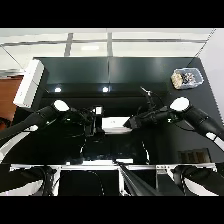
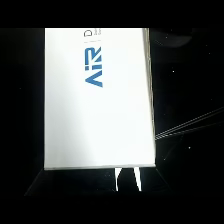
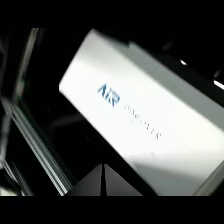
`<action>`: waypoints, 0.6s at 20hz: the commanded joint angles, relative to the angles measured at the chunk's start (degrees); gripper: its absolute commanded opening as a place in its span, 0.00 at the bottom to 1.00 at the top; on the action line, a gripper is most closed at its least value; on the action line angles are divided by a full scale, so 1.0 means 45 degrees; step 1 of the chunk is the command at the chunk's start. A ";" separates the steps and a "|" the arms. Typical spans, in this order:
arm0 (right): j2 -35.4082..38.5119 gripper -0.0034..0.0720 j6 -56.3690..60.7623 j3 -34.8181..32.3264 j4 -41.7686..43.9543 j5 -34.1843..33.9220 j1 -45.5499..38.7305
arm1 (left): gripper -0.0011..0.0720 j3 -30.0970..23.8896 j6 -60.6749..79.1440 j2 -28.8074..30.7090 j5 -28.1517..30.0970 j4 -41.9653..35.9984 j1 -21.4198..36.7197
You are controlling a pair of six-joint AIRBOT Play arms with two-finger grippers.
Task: Fold the box and place the chain.
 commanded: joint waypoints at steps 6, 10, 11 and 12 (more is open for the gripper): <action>-0.0976 0.06 0.0510 -0.0534 0.1447 -0.1797 0.0155 | 0.55 0.0010 0.0010 -0.0005 0.0010 0.0000 0.0005; -0.1302 0.06 0.1243 -0.0544 0.0063 -0.1841 0.0248 | 0.55 0.0010 0.0005 -0.0005 0.0010 0.0000 0.0005; -0.1375 0.06 0.1243 -0.0563 0.0083 -0.1885 0.0253 | 0.55 0.0010 0.0005 -0.0005 0.0010 0.0000 0.0005; -0.1443 0.06 0.1243 -0.0563 0.0078 -0.1909 0.0253 | 0.55 0.0010 0.0010 -0.0005 0.0010 0.0005 0.0005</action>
